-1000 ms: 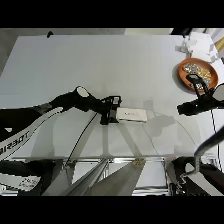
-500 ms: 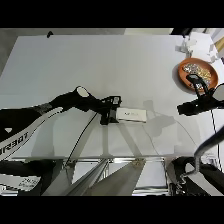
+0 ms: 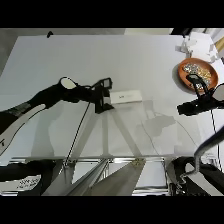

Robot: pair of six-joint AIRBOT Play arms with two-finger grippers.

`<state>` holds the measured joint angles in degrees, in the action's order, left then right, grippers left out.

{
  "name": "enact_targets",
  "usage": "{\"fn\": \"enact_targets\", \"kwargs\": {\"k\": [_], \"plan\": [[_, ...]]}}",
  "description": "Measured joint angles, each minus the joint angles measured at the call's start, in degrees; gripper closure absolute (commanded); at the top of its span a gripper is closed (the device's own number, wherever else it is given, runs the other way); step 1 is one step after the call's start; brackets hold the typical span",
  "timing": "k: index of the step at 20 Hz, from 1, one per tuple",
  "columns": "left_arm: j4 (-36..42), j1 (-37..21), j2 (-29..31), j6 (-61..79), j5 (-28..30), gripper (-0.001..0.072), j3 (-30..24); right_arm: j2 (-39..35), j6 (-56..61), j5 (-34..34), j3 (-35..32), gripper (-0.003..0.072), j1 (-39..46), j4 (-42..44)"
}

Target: Fold the box and place the chain.

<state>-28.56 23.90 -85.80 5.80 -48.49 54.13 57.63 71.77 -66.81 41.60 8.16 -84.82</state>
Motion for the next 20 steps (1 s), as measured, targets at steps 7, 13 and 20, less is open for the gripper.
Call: {"fn": "enact_targets", "kwargs": {"k": [7, 13, 20], "plan": [[-10.2, -18.7, 2.9, -18.1, -0.9, 0.0709, 0.0, 0.0, 0.0, 0.0, 0.0, 0.0672, 0.0, 0.0], [-17.2, -33.2, 3.1, -25.1, -1.9, 0.0709, 0.0, 0.0, 0.0, 0.0, 0.0, 0.0672, 0.0, 0.0], [-22.8, -38.9, 1.3, -27.7, -2.8, 0.0707, -0.1, 0.0, 0.0, 0.0, 0.0, 0.0672, 0.0, 0.0]]}}
